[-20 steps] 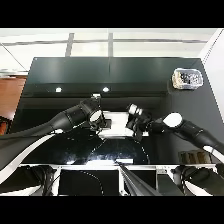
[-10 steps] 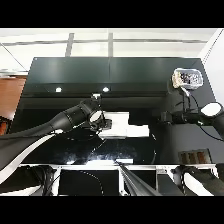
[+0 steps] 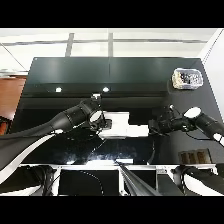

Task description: Fold the box and place the chain.

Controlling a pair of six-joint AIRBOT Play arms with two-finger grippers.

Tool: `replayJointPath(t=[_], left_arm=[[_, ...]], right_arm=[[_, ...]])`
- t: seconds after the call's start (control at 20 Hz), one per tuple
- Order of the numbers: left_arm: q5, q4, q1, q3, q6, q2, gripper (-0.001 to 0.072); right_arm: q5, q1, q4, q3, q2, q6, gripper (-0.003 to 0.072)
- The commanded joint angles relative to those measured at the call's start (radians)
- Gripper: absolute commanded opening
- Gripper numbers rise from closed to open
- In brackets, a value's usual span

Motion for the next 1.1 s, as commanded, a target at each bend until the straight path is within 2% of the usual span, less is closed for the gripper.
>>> replayJointPath(t=[0.0,0.05,0.1,0.15,0.2,0.3,0.4,0.7,0.8,0.95,1.0,1.05], left_arm=[[0.000,0.000,0.001,0.001,0.000,0.000,0.0034],[0.000,0.000,0.001,0.001,0.000,0.000,0.0034],[0.000,0.000,0.001,0.001,0.000,0.000,0.0034],[0.000,0.000,0.001,0.001,0.000,0.000,0.0033],[0.000,0.000,0.001,0.001,0.000,0.000,0.0034],[0.000,0.000,0.001,0.001,0.000,0.000,0.0034],[0.000,0.000,0.001,0.001,0.000,0.000,0.0033],[0.000,0.000,0.001,0.001,0.000,0.000,0.0034],[0.000,0.000,0.001,0.001,0.000,0.000,0.0033],[-0.001,0.000,0.001,0.001,0.000,0.000,0.0034],[-0.001,0.000,0.001,0.001,0.000,0.000,0.0034],[0.000,0.000,0.001,0.001,0.000,0.000,0.0034]], right_arm=[[-0.031,0.062,0.136,-0.002,-0.016,-0.060,0.0045],[-0.015,0.063,0.157,0.002,-0.016,-0.080,0.0161],[0.013,0.063,0.166,0.011,-0.016,-0.097,0.0408],[0.043,0.063,0.175,0.020,-0.016,-0.129,0.0563],[0.085,0.063,0.181,0.034,-0.016,-0.162,0.0606],[0.155,0.064,0.208,0.055,-0.015,-0.196,0.0605],[0.170,0.087,0.222,0.063,-0.011,-0.195,0.0595],[0.076,0.208,0.217,0.103,-0.011,-0.138,0.0590],[0.000,0.254,0.214,0.114,-0.011,-0.085,0.0523],[-0.116,0.357,0.142,0.142,-0.011,0.024,0.0505],[-0.140,0.389,0.089,0.156,-0.011,0.073,0.0367],[-0.158,0.417,0.036,0.170,-0.011,0.124,0.0351]])
